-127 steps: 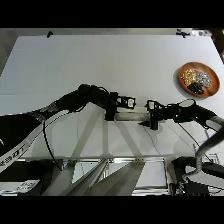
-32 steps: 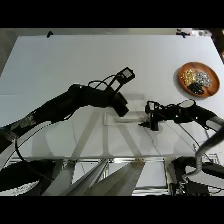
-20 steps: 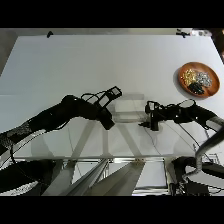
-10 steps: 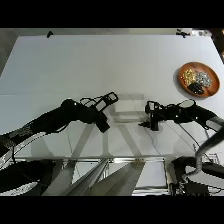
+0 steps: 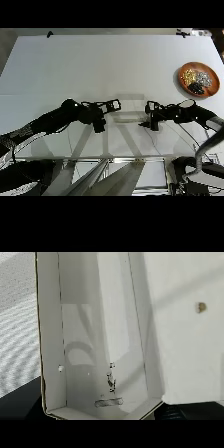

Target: Fold the box and place the chain.

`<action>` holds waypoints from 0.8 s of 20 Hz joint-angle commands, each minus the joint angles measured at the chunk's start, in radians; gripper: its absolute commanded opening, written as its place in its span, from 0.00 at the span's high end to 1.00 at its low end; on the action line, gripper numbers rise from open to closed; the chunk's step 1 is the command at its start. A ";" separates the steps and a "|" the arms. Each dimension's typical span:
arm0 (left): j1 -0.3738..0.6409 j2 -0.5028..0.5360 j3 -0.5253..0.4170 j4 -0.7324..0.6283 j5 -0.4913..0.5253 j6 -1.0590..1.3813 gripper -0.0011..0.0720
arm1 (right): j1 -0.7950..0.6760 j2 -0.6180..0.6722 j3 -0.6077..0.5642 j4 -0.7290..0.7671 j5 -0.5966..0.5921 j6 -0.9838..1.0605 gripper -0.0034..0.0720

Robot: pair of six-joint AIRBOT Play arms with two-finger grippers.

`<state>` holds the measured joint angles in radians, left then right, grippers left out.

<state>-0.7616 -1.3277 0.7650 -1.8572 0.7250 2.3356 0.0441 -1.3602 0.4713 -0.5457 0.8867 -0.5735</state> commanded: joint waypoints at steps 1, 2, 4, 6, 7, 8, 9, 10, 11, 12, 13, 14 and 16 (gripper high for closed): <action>-0.001 -0.001 0.000 0.005 0.015 0.159 0.40 | 0.000 -0.001 0.000 0.000 0.000 0.000 0.41; -0.001 -0.001 0.000 0.001 0.010 0.179 0.40 | 0.000 -0.001 0.000 0.000 0.000 0.000 0.41; -0.001 -0.001 0.000 -0.025 -0.013 0.213 0.41 | 0.000 -0.001 0.000 0.000 0.000 0.000 0.41; -0.008 -0.001 0.000 -0.060 -0.059 0.251 0.41 | 0.000 -0.001 0.000 0.000 0.000 0.000 0.41; -0.016 -0.001 0.000 -0.069 -0.088 0.265 0.41 | 0.000 -0.001 0.000 0.000 0.000 0.000 0.41; -0.027 -0.001 0.000 -0.069 -0.117 0.265 0.41 | 0.000 -0.001 0.000 0.000 0.000 0.000 0.41; -0.038 -0.001 0.000 -0.069 -0.146 0.265 0.41 | 0.000 -0.001 0.000 0.000 0.000 0.000 0.41; -0.047 -0.001 0.000 -0.068 -0.170 0.264 0.41 | 0.000 -0.001 0.000 0.000 0.000 0.000 0.41; -0.051 -0.001 0.000 -0.068 -0.183 0.264 0.41 | 0.000 -0.001 0.000 0.000 0.000 0.000 0.41; -0.050 -0.001 0.000 -0.068 -0.183 0.263 0.41 | 0.000 -0.001 0.000 0.000 0.000 0.000 0.41; -0.050 -0.001 0.000 -0.068 -0.175 0.259 0.41 | 0.000 -0.001 0.000 0.000 0.000 0.000 0.41; -0.050 -0.001 0.000 -0.068 -0.168 0.256 0.42 | 0.000 -0.001 0.000 0.000 0.000 0.000 0.41; -0.050 -0.001 0.000 -0.068 -0.161 0.256 0.47 | 0.000 -0.001 0.000 0.000 0.000 0.000 0.41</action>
<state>-0.8082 -1.3281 0.7647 -1.9186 0.5743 2.5885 0.0441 -1.3602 0.4713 -0.5457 0.8867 -0.5739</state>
